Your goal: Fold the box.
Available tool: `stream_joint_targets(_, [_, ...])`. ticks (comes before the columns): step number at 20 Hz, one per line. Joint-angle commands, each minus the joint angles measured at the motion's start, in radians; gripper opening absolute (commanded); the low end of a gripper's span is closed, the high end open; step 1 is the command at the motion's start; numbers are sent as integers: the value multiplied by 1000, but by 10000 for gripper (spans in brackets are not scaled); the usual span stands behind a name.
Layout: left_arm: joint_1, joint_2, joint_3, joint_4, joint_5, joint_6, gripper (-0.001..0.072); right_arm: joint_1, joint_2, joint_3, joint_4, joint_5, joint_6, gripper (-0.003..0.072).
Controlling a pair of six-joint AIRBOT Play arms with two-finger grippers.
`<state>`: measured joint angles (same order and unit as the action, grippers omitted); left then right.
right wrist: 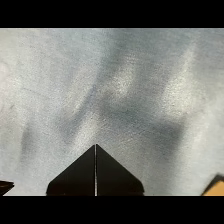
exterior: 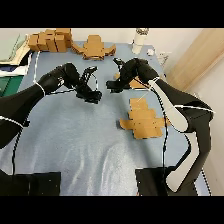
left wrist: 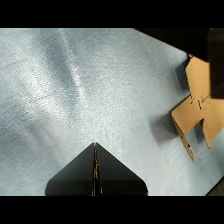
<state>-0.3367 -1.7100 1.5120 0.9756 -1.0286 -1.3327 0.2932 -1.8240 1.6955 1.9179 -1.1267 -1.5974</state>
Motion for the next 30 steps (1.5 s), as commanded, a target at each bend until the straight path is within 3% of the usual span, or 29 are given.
stream_joint_targets(1, [0,-3,0,0,2,1,13,0,-4,-1,0,0,0,5])
stream_joint_targets(20, [0,-9,0,-8,1,0,13,0,-7,1,-8,21,1,5])
stream_joint_targets(22, [0,-9,0,-11,3,0,13,-10,0,12,-78,-68,1,5])
stream_joint_targets(27, [-1,-9,0,-13,46,0,13,-128,109,-2,-481,-383,11,4])
stream_joint_targets(30, [-3,-9,0,-15,95,0,13,-260,240,-140,-462,-400,53,4])
